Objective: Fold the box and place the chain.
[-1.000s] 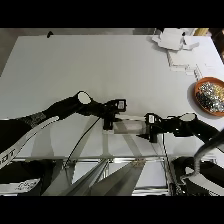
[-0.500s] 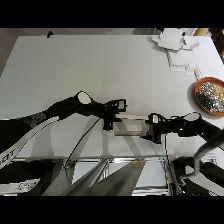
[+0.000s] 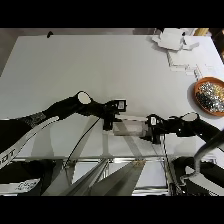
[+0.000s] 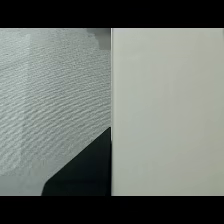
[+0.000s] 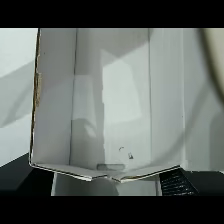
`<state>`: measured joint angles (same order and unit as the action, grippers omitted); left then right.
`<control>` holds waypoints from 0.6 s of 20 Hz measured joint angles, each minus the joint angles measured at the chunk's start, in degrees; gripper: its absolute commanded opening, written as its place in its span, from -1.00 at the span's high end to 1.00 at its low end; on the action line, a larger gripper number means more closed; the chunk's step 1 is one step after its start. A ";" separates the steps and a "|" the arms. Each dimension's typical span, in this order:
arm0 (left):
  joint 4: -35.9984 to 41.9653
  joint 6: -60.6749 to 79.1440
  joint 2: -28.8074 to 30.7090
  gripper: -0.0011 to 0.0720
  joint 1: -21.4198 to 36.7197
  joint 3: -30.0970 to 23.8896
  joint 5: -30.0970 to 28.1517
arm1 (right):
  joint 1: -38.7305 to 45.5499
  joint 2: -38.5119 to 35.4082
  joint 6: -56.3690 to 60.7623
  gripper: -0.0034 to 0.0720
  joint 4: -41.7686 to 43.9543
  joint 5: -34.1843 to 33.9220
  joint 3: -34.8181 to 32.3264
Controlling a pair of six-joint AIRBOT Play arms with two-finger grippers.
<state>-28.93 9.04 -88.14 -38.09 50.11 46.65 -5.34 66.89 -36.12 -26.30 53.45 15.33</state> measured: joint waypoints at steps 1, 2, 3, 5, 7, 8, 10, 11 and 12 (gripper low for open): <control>0.00 0.00 0.00 0.95 0.00 0.00 0.00 | -0.11 0.00 -0.11 -0.68 0.76 0.04 0.00; 0.00 -0.02 0.00 0.95 0.00 0.00 -0.02 | -0.17 0.00 -0.13 -0.62 1.16 -0.02 0.00; 0.00 -0.02 0.00 0.95 0.00 0.00 -0.02 | -0.24 0.00 -0.15 -0.55 1.31 -0.15 0.00; 0.02 -0.02 0.00 0.95 0.00 0.00 -0.02 | -0.24 0.00 -0.13 -0.44 1.05 -0.37 0.00; 0.04 -0.02 0.00 0.95 0.00 0.00 -0.02 | -0.24 0.00 -0.04 -0.15 0.42 -0.46 0.02; 0.07 -0.02 0.00 0.95 0.00 0.00 -0.04 | -0.24 0.02 0.02 -0.15 -0.15 -0.50 0.02; 0.09 -0.04 0.00 0.95 0.00 0.00 -0.07 | -0.24 0.15 0.09 -0.16 -1.53 -0.72 0.04; 0.11 -0.04 0.00 0.95 0.00 0.00 -0.07 | -0.24 0.17 0.11 -0.16 -2.03 -0.87 0.04; 0.11 -0.04 0.00 0.95 -0.02 0.00 -0.07 | -0.24 0.22 0.13 -0.16 -2.51 -1.03 0.04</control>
